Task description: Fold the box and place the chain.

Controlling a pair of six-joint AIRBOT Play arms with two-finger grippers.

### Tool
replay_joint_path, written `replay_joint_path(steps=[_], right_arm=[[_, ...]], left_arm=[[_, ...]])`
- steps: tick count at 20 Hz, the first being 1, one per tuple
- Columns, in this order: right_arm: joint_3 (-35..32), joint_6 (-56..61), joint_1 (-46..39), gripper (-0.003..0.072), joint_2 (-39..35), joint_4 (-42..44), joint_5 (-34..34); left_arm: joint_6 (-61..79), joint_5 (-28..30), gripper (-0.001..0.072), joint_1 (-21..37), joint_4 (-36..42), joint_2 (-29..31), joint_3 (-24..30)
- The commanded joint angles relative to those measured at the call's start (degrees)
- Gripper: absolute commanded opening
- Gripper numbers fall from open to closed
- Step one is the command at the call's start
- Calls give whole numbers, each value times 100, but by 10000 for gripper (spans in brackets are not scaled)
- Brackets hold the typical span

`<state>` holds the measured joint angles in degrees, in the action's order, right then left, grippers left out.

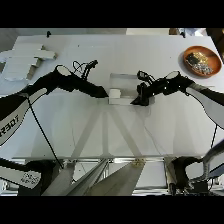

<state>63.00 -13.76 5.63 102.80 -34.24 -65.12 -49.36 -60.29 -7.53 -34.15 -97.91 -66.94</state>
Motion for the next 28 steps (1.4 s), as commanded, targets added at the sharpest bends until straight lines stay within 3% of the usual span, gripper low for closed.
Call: replay_joint_path(steps=[1,6,8,11,17,20,21,28], right_arm=[[4,-17,2,455,4,-7,0],[4,-20,2,455,4,-7,2],[4,-20,2,455,4,-7,2],[4,-20,2,455,4,-7,0],[4,-17,2,455,4,-7,2],[4,-20,2,455,4,-7,2],[4,-17,2,455,4,-7,2],[4,-20,2,455,4,-7,2]], left_arm=[[-304,142,279,26,-125,31,2],[-190,155,285,94,-105,243,2],[-87,92,359,149,-55,330,2],[400,-76,400,94,66,330,2],[940,-20,403,-118,70,103,2],[940,13,486,-107,57,177,2],[938,63,533,-107,22,214,2],[1047,745,535,-286,-2,238,2]])
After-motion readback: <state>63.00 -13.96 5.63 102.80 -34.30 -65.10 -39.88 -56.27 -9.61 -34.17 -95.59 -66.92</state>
